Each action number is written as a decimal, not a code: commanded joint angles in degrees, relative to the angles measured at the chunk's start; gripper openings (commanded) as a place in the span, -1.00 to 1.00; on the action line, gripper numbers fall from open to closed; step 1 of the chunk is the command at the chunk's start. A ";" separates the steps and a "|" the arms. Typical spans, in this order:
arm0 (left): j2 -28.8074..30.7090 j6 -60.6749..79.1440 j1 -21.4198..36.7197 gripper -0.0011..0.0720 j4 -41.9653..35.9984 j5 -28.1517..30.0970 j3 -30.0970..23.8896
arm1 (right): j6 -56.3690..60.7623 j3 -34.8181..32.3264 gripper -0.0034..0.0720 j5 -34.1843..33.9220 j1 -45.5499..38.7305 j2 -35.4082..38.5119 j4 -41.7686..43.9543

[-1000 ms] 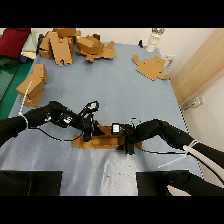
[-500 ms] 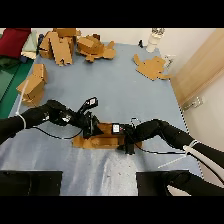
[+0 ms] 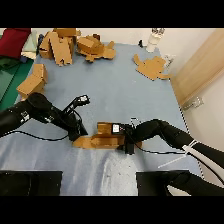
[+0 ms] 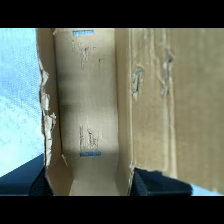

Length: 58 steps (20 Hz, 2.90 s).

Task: Fold the box.

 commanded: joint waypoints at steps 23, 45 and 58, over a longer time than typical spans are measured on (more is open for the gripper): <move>-18.73 -38.01 -11.28 -0.94 -13.35 17.40 7.45 | 0.02 0.00 0.47 -0.37 0.04 0.07 -0.04; 1.05 42.27 16.61 -0.94 -5.99 -4.92 1.11 | 0.02 0.00 0.47 -0.37 0.04 0.07 -0.02; -1.55 45.97 -1.01 0.69 -6.01 9.84 -6.23 | 0.02 0.00 0.47 -0.50 0.04 0.07 -0.02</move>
